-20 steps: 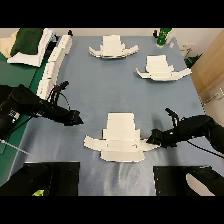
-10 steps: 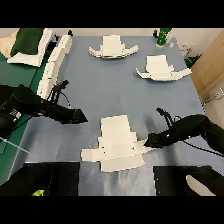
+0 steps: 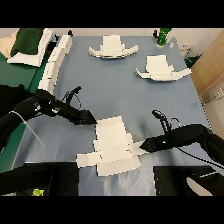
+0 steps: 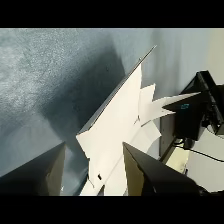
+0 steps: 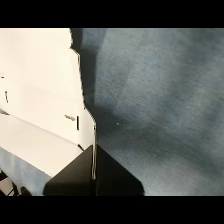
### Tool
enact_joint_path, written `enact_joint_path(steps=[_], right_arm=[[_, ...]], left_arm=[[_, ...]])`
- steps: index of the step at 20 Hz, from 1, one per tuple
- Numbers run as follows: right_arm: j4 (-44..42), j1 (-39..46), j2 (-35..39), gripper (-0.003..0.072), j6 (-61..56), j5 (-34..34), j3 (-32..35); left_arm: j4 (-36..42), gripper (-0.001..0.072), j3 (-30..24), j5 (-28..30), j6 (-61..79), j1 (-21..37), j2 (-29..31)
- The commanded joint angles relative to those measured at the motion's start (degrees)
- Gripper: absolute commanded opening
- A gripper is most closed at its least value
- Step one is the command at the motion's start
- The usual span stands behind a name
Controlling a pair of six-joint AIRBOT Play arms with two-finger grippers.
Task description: Fold the box.
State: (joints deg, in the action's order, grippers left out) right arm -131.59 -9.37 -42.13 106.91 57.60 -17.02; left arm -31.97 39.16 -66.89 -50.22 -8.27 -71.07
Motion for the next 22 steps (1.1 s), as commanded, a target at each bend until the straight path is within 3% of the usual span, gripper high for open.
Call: enact_joint_path(steps=[1,11,12,13,14,15,16,17,22], right_arm=[[0.15,-1.33,0.31,0.0000,-1.01,-1.73,0.17],[0.20,-1.33,0.31,0.0000,-2.03,-1.92,0.17],[0.22,-1.33,0.31,0.0000,-2.01,-1.97,0.20],[0.22,-1.33,0.31,0.0000,-2.03,-2.10,0.20],[0.20,-1.33,0.31,0.0000,-2.03,-2.14,0.20],[0.22,-1.33,0.31,0.0000,-2.01,-2.14,0.20],[0.22,-1.33,0.31,0.0000,-2.01,-2.14,0.20],[0.22,-1.33,0.31,0.0000,-2.01,-2.14,0.17],[0.22,-1.33,0.31,0.0000,-2.01,-2.54,0.20]], left_arm=[[2.86,0.0520,-0.07,-1.25,4.59,0.00,-6.80],[7.43,0.0518,0.48,-1.31,12.09,-7.96,-11.80],[7.48,0.0455,0.48,-1.25,12.11,-8.20,-11.80],[7.54,0.0239,0.48,-1.22,12.46,-8.24,-11.80],[7.54,0.0166,0.48,-1.22,13.70,-8.24,-11.80],[7.56,0.0164,0.48,-1.09,13.92,-8.24,-11.80],[7.58,0.0112,0.50,-1.18,14.71,-8.24,-11.80],[7.61,0.0015,0.50,-1.29,15.47,-8.24,-11.80],[7.72,0.0015,0.55,-2.84,16.41,-8.31,-11.80]])
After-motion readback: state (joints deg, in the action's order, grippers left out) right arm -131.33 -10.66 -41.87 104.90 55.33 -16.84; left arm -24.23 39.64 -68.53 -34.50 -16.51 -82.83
